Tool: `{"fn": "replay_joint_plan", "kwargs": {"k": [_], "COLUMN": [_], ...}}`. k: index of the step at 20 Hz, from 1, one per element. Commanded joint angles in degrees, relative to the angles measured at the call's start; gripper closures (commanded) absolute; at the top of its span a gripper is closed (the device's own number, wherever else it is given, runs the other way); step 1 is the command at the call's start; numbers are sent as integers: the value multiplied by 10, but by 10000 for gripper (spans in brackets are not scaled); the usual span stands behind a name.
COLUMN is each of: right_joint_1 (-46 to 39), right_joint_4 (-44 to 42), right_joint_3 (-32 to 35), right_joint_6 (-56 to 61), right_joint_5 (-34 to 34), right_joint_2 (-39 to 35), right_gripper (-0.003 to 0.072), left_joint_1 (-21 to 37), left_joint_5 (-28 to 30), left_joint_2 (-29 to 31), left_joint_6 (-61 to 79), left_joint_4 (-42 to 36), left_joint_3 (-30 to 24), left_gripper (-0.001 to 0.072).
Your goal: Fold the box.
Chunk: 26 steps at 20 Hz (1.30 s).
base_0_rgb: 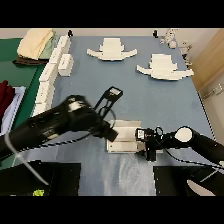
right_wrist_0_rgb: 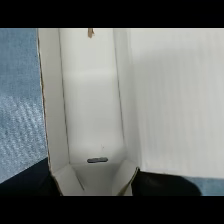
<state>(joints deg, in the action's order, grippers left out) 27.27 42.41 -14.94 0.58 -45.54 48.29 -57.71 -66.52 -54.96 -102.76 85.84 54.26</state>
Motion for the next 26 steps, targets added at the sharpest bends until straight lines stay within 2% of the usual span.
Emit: {"fn": "replay_joint_plan", "kwargs": {"k": [1, 2, 3, 4, 7, 9, 11, 14, 17, 26], "right_joint_1": [0, 0, 0, 0, 0, 0, 0, 0, 0, 0], "right_joint_4": [0, 0, 0, 0, 0, 0, 0, 0, 0, 0], "right_joint_3": [0, 0, 0, 0, 0, 0, 0, 0, 0, 0], "right_joint_6": [0, 0, 0, 0, 0, 0, 0, 0, 0, 0], "right_joint_5": [0, 0, 0, 0, 0, 0, 0, 0, 0, 0], "right_joint_2": [0, 0, 0, 0, 0, 0, 0, 0, 0, 0], "right_gripper": [182, 182, 183, 182, 182, 182, 183, 182, 182, 183], "left_joint_1": [95, 129, 153, 172, 184, 180, 174, 170, 170, 170], "left_joint_5": [77, 95, 122, 154, 226, 279, 318, 351, 361, 361], "left_joint_2": [114, 143, 163, 178, 182, 169, 141, 85, 42, -5], "left_joint_6": [413, 515, 591, 649, 788, 907, 1002, 1080, 1084, 1097], "left_joint_4": [-153, -189, -214, -241, -352, -456, -529, -583, -590, -592], "left_joint_3": [-144, -190, -229, -269, -351, -391, -409, -407, -396, -367], "left_gripper": [689, 464, 68, 13, 13, 13, 13, 13, 13, 13]}}
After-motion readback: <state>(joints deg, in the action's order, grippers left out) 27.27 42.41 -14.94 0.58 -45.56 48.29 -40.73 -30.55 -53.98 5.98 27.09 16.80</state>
